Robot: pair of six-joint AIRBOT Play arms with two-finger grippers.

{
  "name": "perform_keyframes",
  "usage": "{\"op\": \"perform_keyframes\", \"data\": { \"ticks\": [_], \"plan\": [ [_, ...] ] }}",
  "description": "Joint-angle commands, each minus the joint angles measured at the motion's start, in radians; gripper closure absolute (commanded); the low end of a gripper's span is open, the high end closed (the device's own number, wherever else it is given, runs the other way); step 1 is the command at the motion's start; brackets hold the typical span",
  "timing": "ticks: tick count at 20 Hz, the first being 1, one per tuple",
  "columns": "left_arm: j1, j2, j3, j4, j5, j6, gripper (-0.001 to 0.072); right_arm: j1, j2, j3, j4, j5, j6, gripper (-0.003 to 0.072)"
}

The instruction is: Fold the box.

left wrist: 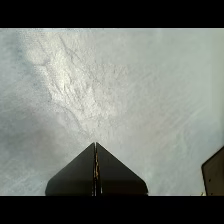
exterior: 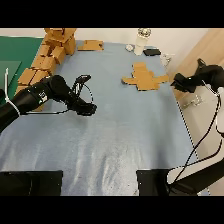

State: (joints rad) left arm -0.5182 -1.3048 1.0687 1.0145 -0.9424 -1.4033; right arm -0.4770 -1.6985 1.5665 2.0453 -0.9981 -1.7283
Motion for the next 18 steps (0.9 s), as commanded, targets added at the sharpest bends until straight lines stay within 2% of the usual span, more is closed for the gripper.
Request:
{"op": "perform_keyframes", "data": {
  "ticks": [1, 8, 9, 11, 18],
  "plan": [
    [0.000, 0.000, 0.001, -0.002, 0.027, 0.000, 0.0697, -0.140, -0.177, 0.133, 0.161, 0.030, -0.212, 0.0362],
    [0.000, 0.000, 0.001, -0.005, 0.027, 0.000, 0.0697, -0.077, -0.404, 0.372, 0.204, 0.032, -0.273, 0.0365],
    [0.000, 0.000, 0.001, -0.005, 0.027, 0.000, 0.0698, -0.063, -0.428, 0.405, 0.216, 0.032, -0.274, 0.0397],
    [0.000, 0.000, 0.001, -0.005, 0.027, 0.000, 0.0697, -0.036, -0.460, 0.457, 0.230, 0.040, -0.283, 0.0399],
    [0.000, 0.000, 0.001, -0.005, 0.027, 0.000, 0.0698, 0.001, -0.465, 0.466, 0.237, 0.180, -0.291, 0.0399]
  ]
}}
